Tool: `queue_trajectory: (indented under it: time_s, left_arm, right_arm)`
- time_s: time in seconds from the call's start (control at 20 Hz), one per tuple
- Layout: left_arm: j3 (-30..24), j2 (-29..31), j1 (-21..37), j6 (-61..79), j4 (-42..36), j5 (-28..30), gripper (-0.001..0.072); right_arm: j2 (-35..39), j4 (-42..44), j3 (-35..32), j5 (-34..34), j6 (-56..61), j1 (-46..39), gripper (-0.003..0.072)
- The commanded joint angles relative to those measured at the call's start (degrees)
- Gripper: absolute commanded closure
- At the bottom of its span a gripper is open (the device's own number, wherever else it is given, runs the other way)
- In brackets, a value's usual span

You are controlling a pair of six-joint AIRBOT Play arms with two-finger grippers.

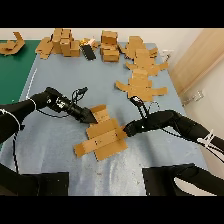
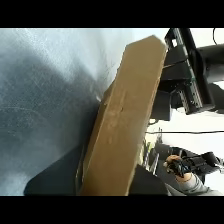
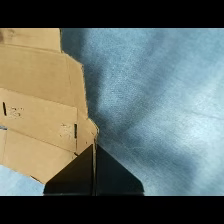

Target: Fold the box.

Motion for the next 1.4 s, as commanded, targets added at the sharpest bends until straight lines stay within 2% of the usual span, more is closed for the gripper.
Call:
queue_trajectory:
  time_s: [0.0, 0.05, 0.65, 0.7, 0.75, 0.85, 0.9, 0.95, 1.0, 1.05, 1.3, 1.35]
  left_arm:
    - [-0.61, -0.04, -0.02, 1.73, -0.13, -0.24, 0.0683]
    - [-0.61, -0.04, -0.02, 2.16, -0.15, -0.15, 0.0699]
    - [-0.61, -0.04, 0.0, 3.67, -1.92, 1.92, 0.0696]
    - [-0.61, -0.04, 0.0, 3.67, -2.08, 2.08, 0.0571]
    - [-0.61, -0.02, 0.0, 3.61, -2.58, 2.62, 0.032]
    - [-0.59, -0.02, 0.0, 3.78, -3.48, 3.56, 0.0308]
    - [-0.57, -0.02, 0.0, 3.93, -3.67, 3.91, 0.0309]
    - [-0.55, -0.02, 0.0, 4.11, -3.91, 4.13, 0.0366]
    - [-0.55, -0.02, 0.0, 4.31, -3.93, 4.22, 0.0602]
    - [-0.55, -0.02, 0.0, 5.22, -3.93, 4.04, 0.0699]
    - [-0.55, -0.02, -0.02, 6.71, -3.96, 3.26, 0.0699]
    - [-0.52, -0.02, -0.02, 6.86, -3.93, 3.28, 0.0699]
  right_arm:
    - [0.02, 0.0, -0.02, 0.24, 0.02, 0.02, 0.0684]
    - [0.02, 0.0, -0.02, 0.24, 0.04, 0.02, 0.0684]
    - [0.02, 0.02, -0.02, 0.24, 0.07, 0.02, 0.0684]
    - [0.02, 0.0, -0.02, 0.24, 0.04, 0.02, 0.0684]
    - [0.02, 0.0, -0.02, 0.26, 0.04, 0.02, 0.0684]
    - [0.02, 0.0, -0.02, 0.24, 0.04, 0.02, 0.0684]
    - [0.02, 0.0, -0.02, 0.22, 0.04, 0.02, 0.0684]
    - [0.02, 0.0, -0.02, 0.24, 0.04, 0.02, 0.0684]
    - [0.02, 0.0, -0.02, 0.22, 0.07, 0.02, 0.0684]
    - [0.02, 0.0, -0.02, 0.24, 0.04, 0.02, 0.0684]
    - [0.02, 0.0, -0.02, 0.52, 0.07, 0.02, 0.0682]
    - [0.02, -0.02, -0.02, 0.85, 0.13, -0.04, 0.0626]
